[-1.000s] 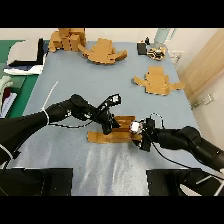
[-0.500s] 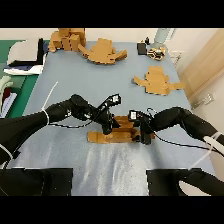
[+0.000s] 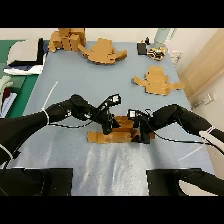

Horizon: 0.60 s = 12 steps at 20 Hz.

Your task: Fold the box.

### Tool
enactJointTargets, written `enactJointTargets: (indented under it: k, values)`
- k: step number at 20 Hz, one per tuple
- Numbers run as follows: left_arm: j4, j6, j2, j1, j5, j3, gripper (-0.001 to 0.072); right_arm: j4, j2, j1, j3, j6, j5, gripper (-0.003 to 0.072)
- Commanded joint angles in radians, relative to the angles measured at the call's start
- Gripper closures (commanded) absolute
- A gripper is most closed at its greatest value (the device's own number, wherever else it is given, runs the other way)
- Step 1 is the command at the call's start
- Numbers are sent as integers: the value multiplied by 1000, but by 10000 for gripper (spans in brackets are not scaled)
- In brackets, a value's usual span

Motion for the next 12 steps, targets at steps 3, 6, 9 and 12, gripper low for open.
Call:
enactJointTargets:
  k: [3,6,9,12]
  values:
    - [0,0,0,0,0,0,695,22,-29,6,1,-1,60,-32]
    - [0,0,0,0,0,0,695,18,-29,24,1,-1,58,4]
    - [0,0,0,0,0,0,694,-10,-27,61,0,-1,32,57]
    - [0,0,0,0,0,0,694,-17,-27,64,-9,-1,28,56]
